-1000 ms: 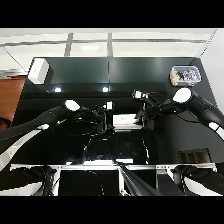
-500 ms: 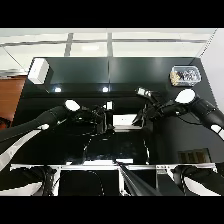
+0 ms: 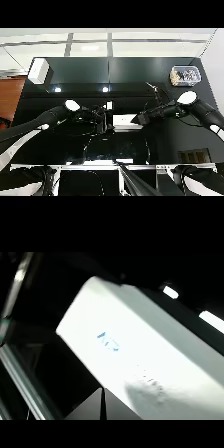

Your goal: Fold the box and place the chain.

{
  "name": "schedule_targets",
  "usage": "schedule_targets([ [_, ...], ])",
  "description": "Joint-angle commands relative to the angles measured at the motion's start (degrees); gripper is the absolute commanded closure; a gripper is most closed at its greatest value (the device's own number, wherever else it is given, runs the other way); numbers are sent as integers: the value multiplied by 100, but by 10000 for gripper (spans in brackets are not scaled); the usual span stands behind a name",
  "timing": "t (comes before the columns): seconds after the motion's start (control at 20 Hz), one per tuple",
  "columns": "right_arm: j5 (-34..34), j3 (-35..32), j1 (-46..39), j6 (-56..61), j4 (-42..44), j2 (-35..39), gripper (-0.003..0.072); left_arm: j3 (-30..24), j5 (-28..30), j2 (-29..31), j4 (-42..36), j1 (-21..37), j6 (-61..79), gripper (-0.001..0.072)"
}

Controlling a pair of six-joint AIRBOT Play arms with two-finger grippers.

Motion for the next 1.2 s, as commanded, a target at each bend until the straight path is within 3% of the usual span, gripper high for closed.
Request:
schedule_targets([
  [0.0, -503, -142, -4, 472, -9, -280, 668, 2, 2, -4, 0, -2, 2, 362],
  [0.5, -533, -140, -4, 597, -551, -374, 668, 2, 2, -2, -42, 9, 2, 363],
  [0.65, -4, 17, -122, 592, -553, -234, 668, 2, 2, -2, -42, 9, 2, 363],
  [0.9, 1115, 297, -1152, 597, -721, 870, 668, 37, 0, 26, -15, 11, 0, 362],
  [1.05, 1578, 297, -2081, 627, -1399, 1596, 668, 127, -7, 203, 223, 9, -44, 354],
  [1.1, 1690, 297, -2345, 660, -1644, 1762, 668, 155, -22, 304, 439, 9, -149, 288],
  [1.15, 1790, 293, -2610, 684, -1825, 1893, 668, 192, -31, 409, 619, 7, -361, 126],
])
